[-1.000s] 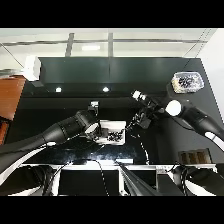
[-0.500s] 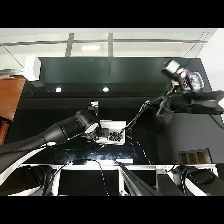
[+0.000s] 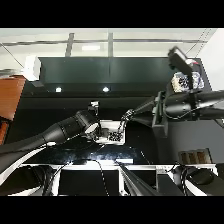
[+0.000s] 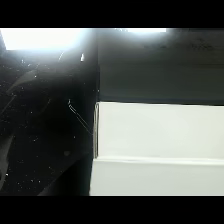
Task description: Fold the box and place the chain.
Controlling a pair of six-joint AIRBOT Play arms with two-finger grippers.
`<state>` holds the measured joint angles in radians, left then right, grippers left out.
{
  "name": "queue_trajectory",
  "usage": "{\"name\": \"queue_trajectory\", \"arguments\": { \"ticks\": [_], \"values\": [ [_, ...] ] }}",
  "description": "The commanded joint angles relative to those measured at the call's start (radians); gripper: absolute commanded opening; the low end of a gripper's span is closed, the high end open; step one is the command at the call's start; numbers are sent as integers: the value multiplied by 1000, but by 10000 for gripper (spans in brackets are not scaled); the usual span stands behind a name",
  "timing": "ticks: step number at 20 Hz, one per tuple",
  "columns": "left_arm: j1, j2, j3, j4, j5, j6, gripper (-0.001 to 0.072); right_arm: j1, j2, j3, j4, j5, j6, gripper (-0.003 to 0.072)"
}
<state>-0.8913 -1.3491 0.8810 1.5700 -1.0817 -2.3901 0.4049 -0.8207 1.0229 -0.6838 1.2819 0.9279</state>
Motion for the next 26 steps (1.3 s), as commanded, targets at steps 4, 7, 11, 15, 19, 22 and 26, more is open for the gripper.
{"name": "queue_trajectory", "arguments": {
  "ticks": [4,7,11,15,19,22,26],
  "values": [
    [0,0,0,0,-1,0,32,56,-121,-25,-74,25,27,22],
    [0,0,0,0,-1,0,32,95,-160,-93,-76,-13,38,23],
    [0,0,0,0,0,0,32,177,-230,-120,-77,-121,45,23],
    [0,0,0,1,0,0,32,169,-256,-120,-108,-133,65,187],
    [0,0,0,0,2,0,32,99,-249,-115,-122,-18,64,487],
    [3,0,0,0,5,0,31,-37,-217,-113,-173,98,73,489],
    [31,0,0,-11,7,0,31,-231,-198,-113,-185,148,98,698]
  ]
}}
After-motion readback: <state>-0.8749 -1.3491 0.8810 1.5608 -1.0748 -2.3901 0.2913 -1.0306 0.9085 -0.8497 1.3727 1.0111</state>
